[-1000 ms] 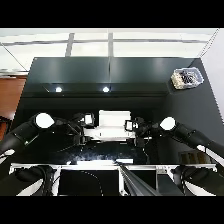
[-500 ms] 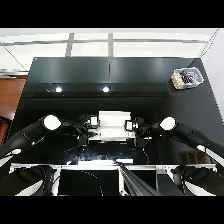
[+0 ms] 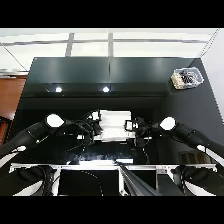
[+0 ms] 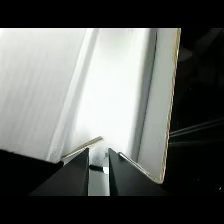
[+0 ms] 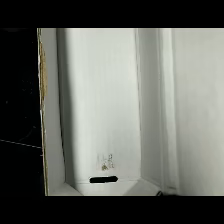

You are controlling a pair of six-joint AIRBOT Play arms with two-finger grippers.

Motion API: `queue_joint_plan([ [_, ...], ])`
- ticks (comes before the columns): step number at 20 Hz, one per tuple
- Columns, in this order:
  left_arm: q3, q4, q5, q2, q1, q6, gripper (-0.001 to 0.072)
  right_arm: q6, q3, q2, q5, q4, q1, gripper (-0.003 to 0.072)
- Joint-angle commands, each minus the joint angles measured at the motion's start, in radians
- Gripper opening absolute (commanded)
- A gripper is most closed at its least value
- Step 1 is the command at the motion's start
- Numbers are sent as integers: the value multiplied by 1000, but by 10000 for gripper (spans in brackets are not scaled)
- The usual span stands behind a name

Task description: Fold the box and place the chain.

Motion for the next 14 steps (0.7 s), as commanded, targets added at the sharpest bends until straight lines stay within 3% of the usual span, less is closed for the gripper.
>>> queue_joint_plan([
  [1, 0, -76, -6, -28, -6, 19, 154, 0, 0, -1, 0, 0, 1, 476],
  [5, 0, -78, -4, -28, -10, 19, 174, 0, 0, -1, 0, 0, 1, 477],
  [6, 0, -79, 0, -28, -11, 19, 337, 0, 0, -1, 0, 0, 1, 476],
  [7, 0, -76, -1, -28, -10, 19, 394, 0, 0, -1, 0, 0, 1, 477],
  [9, 0, -30, -3, -28, -9, 19, 173, 0, 0, -1, 0, 0, 1, 477],
  [10, 0, -26, -4, -28, -9, 18, 272, 0, 0, -1, 0, 0, 1, 477],
  [11, 1, -25, -9, -27, -9, 19, 241, 0, 0, -1, 0, 0, 1, 477],
  [12, 3, 3, -9, -20, -7, 18, 18, 0, 0, -1, 0, 0, 1, 476],
  [14, 8, 105, -4, 26, 25, -56, 25, 0, 0, -1, 0, 0, 1, 477],
])
